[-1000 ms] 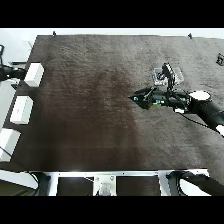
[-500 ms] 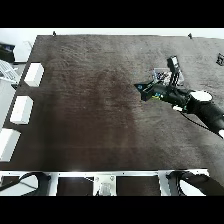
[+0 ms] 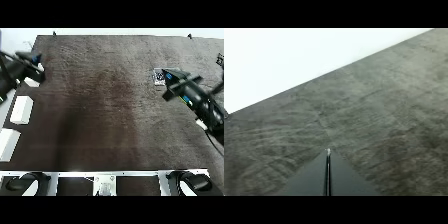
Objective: Fold the box and place the chain.
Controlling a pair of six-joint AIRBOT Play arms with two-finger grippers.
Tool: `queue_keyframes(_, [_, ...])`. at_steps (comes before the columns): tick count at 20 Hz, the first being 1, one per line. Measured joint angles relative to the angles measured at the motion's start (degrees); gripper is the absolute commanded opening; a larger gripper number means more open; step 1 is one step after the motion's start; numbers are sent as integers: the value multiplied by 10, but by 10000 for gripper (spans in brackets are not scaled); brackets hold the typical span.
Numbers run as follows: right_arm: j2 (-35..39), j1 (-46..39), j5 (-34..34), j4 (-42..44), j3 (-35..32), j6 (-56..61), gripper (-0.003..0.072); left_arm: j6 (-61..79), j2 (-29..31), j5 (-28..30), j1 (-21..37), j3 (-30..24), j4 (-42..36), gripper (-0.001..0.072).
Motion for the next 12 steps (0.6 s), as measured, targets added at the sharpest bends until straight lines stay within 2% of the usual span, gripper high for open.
queue_keyframes(3, [114,1,-40,-1,-101,1,13,1,49,55,-61,-97,-1,16])
queue_keyframes(7, [236,1,-61,-9,-228,2,15,-19,73,111,-115,-196,-4,19])
queue_keyframes(12, [313,1,-70,-13,-301,2,15,-36,80,148,-142,-252,-6,22])
